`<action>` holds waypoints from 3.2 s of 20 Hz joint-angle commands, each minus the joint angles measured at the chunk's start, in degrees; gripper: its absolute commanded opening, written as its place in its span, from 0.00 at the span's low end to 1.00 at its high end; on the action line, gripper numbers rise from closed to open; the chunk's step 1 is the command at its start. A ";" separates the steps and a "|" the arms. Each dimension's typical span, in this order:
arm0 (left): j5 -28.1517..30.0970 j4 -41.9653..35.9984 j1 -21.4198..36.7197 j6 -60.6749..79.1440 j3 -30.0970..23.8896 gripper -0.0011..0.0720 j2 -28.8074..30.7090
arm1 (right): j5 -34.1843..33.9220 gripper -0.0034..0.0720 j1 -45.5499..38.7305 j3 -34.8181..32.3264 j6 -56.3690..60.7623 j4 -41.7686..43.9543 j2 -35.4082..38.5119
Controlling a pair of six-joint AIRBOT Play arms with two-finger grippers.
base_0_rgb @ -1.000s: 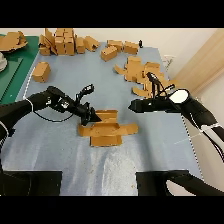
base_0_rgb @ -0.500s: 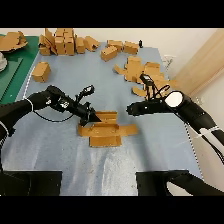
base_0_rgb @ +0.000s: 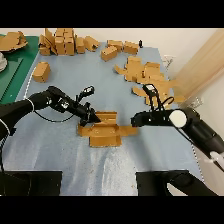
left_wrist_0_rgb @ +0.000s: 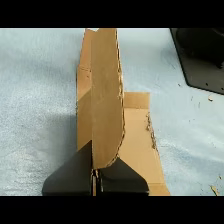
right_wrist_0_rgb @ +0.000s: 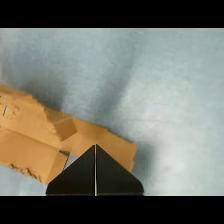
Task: Fold the box.
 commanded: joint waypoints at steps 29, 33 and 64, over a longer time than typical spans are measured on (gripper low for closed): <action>0.15 0.22 -0.04 0.04 0.07 0.03 -0.11 | -13.94 0.71 44.76 -11.78 7.21 -42.84 -9.01; 0.15 0.22 -0.04 0.02 0.07 0.03 -0.11 | -14.49 0.71 44.22 -11.54 7.30 -46.53 -9.11; 0.13 0.22 -0.04 0.02 0.07 0.03 -0.11 | -15.58 0.71 38.36 -10.54 -3.21 -37.66 -9.16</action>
